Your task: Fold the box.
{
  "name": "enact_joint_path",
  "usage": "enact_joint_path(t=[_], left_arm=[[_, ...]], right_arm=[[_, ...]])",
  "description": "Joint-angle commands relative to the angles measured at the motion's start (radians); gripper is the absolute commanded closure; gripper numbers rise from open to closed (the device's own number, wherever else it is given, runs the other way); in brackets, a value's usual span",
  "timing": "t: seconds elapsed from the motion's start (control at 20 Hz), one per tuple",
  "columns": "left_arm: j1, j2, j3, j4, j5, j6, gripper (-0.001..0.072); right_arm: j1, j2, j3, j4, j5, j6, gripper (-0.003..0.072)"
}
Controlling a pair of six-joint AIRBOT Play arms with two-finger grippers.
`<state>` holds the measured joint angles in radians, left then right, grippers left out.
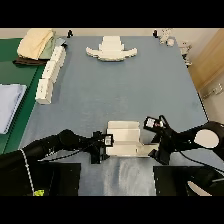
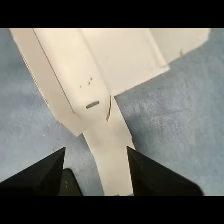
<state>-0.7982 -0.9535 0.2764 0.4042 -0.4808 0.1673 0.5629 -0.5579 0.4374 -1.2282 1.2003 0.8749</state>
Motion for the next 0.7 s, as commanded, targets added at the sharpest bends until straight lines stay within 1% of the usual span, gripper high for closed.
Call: enact_joint_path(t=[0.0, 0.05, 0.15, 0.25, 0.45, 0.55, 0.6, 0.65], left_arm=[[0.0, 0.001, 0.0, 0.0, 0.0, 0.0, 0.0198], [0.0, 0.001, 0.0, 0.0, 0.0, 0.0, 0.0197], [0.0, 0.001, 0.0, 0.0, 0.0, 0.0, 0.0197], [0.0, 0.001, 0.0, 0.0, 0.0, 0.0, 0.0197], [0.0, 0.001, 0.0, 0.0, 0.0, 0.0, 0.0197], [0.0, 0.001, 0.0, 0.0, 0.0, 0.0, 0.0197], [0.0, 0.001, 0.0, 0.0, 0.0, 0.0, 0.0198], [0.0, 0.001, 0.0, 0.0, 0.0, 0.0, 0.0197]], right_arm=[[0.057, -0.01, -0.08, -0.097, -0.102, -0.18, -0.0009], [0.089, -0.014, -0.092, -0.114, -0.16, -0.181, -0.0026], [0.132, -0.03, -0.116, -0.119, -0.28, -0.197, -0.003], [0.154, -0.053, -0.125, -0.114, -0.356, -0.204, -0.0029], [0.224, -0.062, -0.125, -0.05, -0.363, -0.203, -0.0024], [0.254, -0.063, -0.125, -0.051, -0.37, -0.203, 0.0001], [0.258, -0.064, -0.125, -0.051, -0.376, -0.203, 0.0065], [0.259, -0.066, -0.125, -0.056, -0.39, -0.203, 0.0102]])
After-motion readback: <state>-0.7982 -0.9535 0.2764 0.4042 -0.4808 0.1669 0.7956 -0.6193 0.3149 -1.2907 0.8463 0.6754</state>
